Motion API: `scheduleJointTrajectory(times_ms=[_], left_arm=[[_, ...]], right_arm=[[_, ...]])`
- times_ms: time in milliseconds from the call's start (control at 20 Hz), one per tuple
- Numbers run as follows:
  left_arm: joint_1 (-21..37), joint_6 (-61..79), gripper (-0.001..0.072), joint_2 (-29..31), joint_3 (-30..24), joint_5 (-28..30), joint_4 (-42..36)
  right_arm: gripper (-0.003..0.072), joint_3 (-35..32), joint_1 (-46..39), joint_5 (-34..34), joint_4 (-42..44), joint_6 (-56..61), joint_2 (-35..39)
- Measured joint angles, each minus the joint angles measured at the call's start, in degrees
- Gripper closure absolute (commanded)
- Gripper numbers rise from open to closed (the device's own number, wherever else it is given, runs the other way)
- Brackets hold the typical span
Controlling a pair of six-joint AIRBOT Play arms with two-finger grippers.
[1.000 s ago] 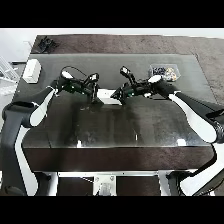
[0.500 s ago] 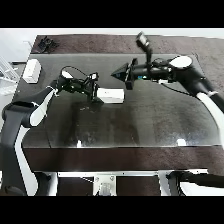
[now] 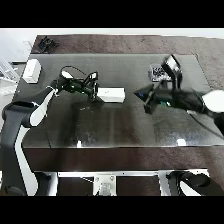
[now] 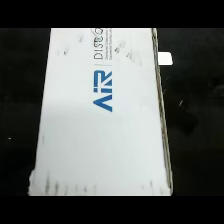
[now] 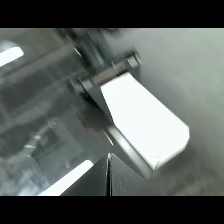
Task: Fold the box and place the chain.
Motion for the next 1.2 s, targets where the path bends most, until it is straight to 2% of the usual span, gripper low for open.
scheduleJointTrajectory(times_ms=[250,300,350,500,700,950,1200], left_arm=[[0.0,0.0,0.0292,0.0,0.0,-0.1,-4.2],[0.0,0.0,0.0519,0.0,0.0,-0.2,-4.6],[0.0,0.0,0.0692,0.0,0.0,-0.1,-5.1],[0.1,-1.2,0.0693,0.4,0.0,0.9,-6.0],[0.1,-8.2,0.0695,3.6,0.1,7.5,-4.8],[2.1,-22.1,0.0696,10.9,0.1,18.4,4.7],[8.9,-38.4,0.0694,17.0,0.0,26.5,12.7]], right_arm=[[0.068,-14.5,-5.0,-4.5,-2.3,2.8,9.7],[0.068,-16.3,-5.9,-5.0,-2.3,3.1,10.8],[0.0681,-17.7,-6.4,-5.1,-2.5,3.2,11.5],[0.068,-20.0,-7.5,-5.6,-2.7,3.6,12.9],[0.068,-21.1,-8.1,-6.0,-3.0,3.7,13.4],[0.068,-21.4,-8.3,-7.6,-3.0,3.8,13.6],[0.068,-21.4,-9.5,-9.0,-3.1,3.8,13.6]])
